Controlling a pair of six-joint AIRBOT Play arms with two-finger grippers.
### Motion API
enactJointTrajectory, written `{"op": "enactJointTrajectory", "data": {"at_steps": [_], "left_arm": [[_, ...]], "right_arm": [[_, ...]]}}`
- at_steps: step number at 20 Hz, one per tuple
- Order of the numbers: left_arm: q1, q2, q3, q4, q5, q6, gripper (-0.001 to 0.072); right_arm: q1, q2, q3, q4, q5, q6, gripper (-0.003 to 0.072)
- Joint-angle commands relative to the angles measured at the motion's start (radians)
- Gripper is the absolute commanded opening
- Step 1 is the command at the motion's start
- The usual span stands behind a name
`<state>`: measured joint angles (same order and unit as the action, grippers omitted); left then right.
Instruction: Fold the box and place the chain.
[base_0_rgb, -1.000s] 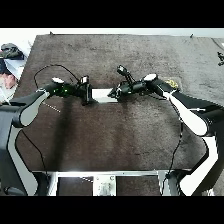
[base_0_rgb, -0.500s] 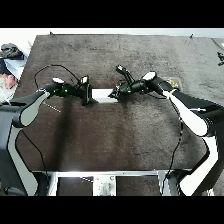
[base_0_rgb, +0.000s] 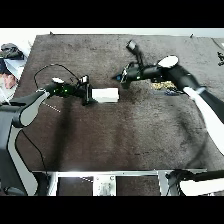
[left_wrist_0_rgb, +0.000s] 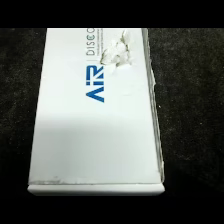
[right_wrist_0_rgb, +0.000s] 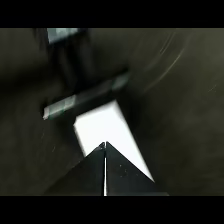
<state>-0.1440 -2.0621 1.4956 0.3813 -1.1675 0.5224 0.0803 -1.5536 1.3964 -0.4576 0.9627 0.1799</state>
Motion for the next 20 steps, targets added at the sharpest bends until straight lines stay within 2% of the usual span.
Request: {"op": "enactJointTrajectory", "data": {"at_steps": [1, 6, 8, 12, 18, 20], "left_arm": [[0.0, -0.001, 0.0, 0.0, 0.0, 0.002, 0.0467], [0.0, 0.0, 0.0, 0.0, 0.0, 0.002, 0.0467], [0.0, -0.001, 0.0, 0.0, 0.0, 0.002, 0.0467], [0.0, -0.001, 0.0, 0.0, 0.0, 0.002, 0.0467], [0.0, -0.001, 0.0, 0.0, 0.0, 0.002, 0.0467], [0.0, 0.0, 0.0, 0.0, 0.0, 0.002, 0.0467]], "right_arm": [[0.002, 0.26, -0.201, 0.021, -0.214, 0.026, -0.0019], [0.002, 0.73, -0.718, 0.021, -0.781, 0.027, -0.0018], [0.002, 0.883, -0.883, 0.021, -0.887, 0.027, -0.0018], [0.002, 1.12, -1.106, 0.021, -0.949, 0.027, -0.0018], [0.001, 1.376, -1.287, 0.021, -0.972, 0.027, -0.0018], [0.001, 1.42, -1.317, 0.008, -0.986, 0.023, -0.0018]]}}
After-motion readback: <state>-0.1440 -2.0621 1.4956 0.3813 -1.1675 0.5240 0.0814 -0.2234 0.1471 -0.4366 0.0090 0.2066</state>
